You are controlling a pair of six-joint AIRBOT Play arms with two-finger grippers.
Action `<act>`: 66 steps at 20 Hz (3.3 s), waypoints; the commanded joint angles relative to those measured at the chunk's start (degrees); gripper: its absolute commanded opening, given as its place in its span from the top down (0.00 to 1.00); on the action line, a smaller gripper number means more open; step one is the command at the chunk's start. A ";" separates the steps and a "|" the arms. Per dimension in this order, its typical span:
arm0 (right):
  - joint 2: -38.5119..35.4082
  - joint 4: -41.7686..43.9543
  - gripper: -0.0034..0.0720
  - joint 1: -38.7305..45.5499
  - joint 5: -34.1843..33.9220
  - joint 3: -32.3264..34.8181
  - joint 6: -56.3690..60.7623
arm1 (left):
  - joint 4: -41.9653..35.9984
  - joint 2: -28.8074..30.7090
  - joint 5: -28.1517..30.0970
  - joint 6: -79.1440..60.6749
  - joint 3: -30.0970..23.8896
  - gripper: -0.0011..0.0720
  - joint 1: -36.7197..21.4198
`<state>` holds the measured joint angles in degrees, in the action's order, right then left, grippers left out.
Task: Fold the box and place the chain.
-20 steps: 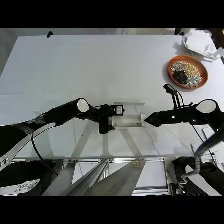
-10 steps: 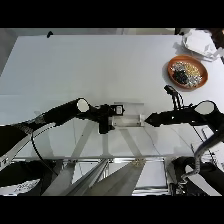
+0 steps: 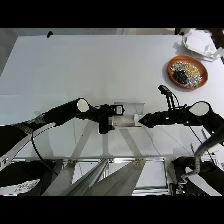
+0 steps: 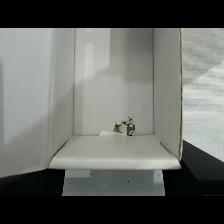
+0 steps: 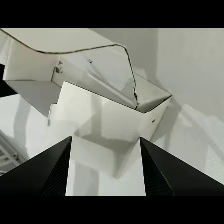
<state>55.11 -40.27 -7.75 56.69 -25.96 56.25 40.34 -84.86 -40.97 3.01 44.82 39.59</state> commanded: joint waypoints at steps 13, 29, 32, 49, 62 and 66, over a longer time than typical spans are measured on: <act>0.07 -8.24 0.34 -8.04 -4.76 -2.62 12.07 | 0.02 0.02 0.02 0.00 0.04 0.62 0.04; 5.25 -27.76 0.35 -19.65 -5.60 -9.81 33.86 | 0.02 0.02 0.02 0.00 0.04 0.62 0.04; 7.67 -31.23 0.35 -22.62 -3.69 -11.47 39.45 | 0.02 0.02 0.00 0.00 0.04 0.62 0.04; 16.20 -44.89 0.38 -30.40 -2.60 -14.69 56.46 | 0.02 0.02 0.00 0.00 0.04 0.62 0.04; 16.20 -45.68 0.93 -30.40 -5.31 -14.69 56.37 | 0.02 0.02 0.00 0.00 0.04 0.62 0.04; 16.20 -45.72 0.58 -30.40 -6.47 -14.69 56.26 | 0.02 0.02 0.00 0.00 0.04 0.62 0.04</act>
<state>71.29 -85.93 -38.15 51.27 -40.62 112.29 40.51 -84.86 -40.97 2.79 44.82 39.59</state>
